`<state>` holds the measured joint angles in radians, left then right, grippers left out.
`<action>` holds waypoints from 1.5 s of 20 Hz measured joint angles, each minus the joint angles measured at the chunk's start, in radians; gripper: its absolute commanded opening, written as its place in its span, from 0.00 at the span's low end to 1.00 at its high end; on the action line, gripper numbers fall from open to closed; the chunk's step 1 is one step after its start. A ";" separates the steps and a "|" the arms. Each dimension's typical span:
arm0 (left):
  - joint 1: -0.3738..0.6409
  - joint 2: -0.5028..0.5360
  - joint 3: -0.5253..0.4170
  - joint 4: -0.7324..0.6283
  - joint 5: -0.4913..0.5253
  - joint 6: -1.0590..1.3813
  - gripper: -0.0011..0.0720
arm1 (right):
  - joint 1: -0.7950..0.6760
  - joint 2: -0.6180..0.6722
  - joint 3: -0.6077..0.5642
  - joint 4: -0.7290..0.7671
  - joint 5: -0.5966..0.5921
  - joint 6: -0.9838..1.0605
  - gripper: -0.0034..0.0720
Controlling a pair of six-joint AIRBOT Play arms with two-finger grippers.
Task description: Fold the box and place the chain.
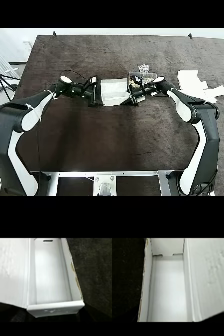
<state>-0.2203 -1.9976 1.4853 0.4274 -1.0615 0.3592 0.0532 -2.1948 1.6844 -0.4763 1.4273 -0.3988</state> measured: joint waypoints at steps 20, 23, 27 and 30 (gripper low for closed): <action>-0.019 -0.017 -0.001 -0.051 0.082 0.087 1.00 | 0.000 0.000 0.000 -0.003 0.003 -0.002 0.62; -0.021 -0.024 -0.001 -0.065 0.083 0.087 1.00 | 0.000 0.000 0.000 -0.003 0.005 -0.002 0.62; -0.026 -0.029 0.000 -0.069 0.088 0.087 0.99 | 0.000 0.000 0.000 -0.003 0.005 -0.002 0.62; -0.026 -0.030 0.000 -0.070 0.090 0.087 0.80 | 0.000 0.000 0.000 -0.003 0.005 -0.002 0.62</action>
<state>-0.2459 -2.0274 1.4849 0.3573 -0.9714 0.4461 0.0528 -2.1948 1.6844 -0.4797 1.4322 -0.4007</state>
